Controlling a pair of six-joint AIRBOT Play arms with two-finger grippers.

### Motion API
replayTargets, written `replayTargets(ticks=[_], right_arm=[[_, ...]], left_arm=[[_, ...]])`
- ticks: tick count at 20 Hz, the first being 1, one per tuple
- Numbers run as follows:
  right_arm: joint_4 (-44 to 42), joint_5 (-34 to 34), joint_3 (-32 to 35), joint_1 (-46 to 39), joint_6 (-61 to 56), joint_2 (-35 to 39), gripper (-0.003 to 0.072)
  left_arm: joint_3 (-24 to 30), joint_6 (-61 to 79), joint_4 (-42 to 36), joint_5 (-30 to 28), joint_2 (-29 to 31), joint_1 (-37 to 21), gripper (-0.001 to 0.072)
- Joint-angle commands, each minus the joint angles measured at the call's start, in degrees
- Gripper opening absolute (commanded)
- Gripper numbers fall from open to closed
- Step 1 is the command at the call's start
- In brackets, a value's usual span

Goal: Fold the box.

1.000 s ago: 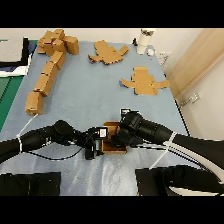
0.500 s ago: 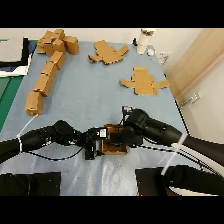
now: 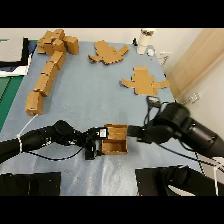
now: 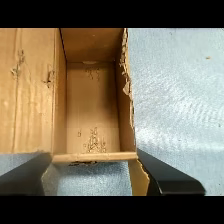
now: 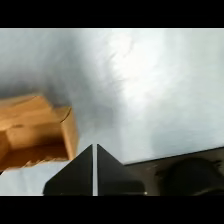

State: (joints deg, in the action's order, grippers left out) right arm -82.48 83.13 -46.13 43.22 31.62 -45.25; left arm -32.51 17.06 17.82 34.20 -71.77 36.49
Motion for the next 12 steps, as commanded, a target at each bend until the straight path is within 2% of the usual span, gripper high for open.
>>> replayTargets(ticks=[1, 2, 4, 7, 9, 12], right_arm=[[2.97, -1.18, 0.96, -11.15, 11.19, 2.56, 0.0005], [0.22, -4.55, 1.16, -16.22, 17.68, 1.05, 0.0005], [-11.3, -12.13, 1.14, -27.02, 32.81, -4.7, 0.0005], [-37.64, -19.28, 1.05, -37.16, 58.53, -15.87, 0.0004], [-51.41, -19.5, 0.72, -39.08, 71.91, -22.34, 0.0004], [-56.96, -18.53, 0.46, -37.42, 83.14, -27.06, 0.0004]], left_arm=[[-0.04, 0.0, 0.0, -0.02, 0.0, -0.04, 0.0523], [-0.04, 0.0, 0.0, -0.02, 0.0, -0.04, 0.0523], [-0.04, 0.0, 0.0, 0.0, 0.0, -0.04, 0.0523], [-0.04, -0.02, 0.0, 0.0, 0.0, -0.04, 0.0523], [-0.04, 0.0, 0.0, -0.02, 0.0, -0.04, 0.0523], [-0.04, -0.02, 0.0, -0.02, 0.0, -0.04, 0.0523]])
